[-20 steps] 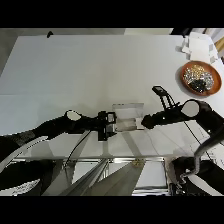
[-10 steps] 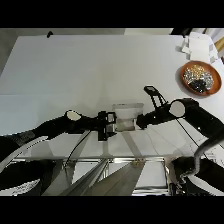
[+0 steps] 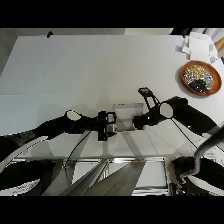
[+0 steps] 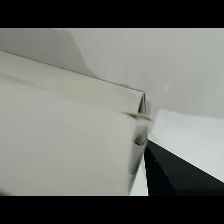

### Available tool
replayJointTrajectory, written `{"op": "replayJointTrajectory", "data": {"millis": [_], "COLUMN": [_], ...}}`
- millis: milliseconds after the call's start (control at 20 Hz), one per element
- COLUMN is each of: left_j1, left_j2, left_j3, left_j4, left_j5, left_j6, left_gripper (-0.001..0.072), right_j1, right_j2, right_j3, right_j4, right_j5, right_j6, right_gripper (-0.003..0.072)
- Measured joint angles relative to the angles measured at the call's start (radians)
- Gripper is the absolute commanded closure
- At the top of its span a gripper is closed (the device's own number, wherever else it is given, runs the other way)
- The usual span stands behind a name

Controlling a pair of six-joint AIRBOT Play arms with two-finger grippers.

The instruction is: Fold the box and place the chain.

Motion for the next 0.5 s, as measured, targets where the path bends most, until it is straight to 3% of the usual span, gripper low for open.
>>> {"op": "replayJointTrajectory", "data": {"millis": [200,500], "left_j1": [0.000,0.000], "left_j2": [0.000,0.000], "left_j3": [0.000,0.000], "left_j4": [0.000,0.000], "left_j5": [0.000,0.000], "left_j6": [0.000,0.000], "left_gripper": [0.0559,0.0559], "right_j1": [0.039,0.055], "right_j2": [-0.053,-0.091], "right_j3": [0.040,0.054], "right_j4": [-0.041,-0.075], "right_j5": [0.018,0.031], "right_j6": [0.046,0.101], "right_gripper": [0.0198,0.0295]}}
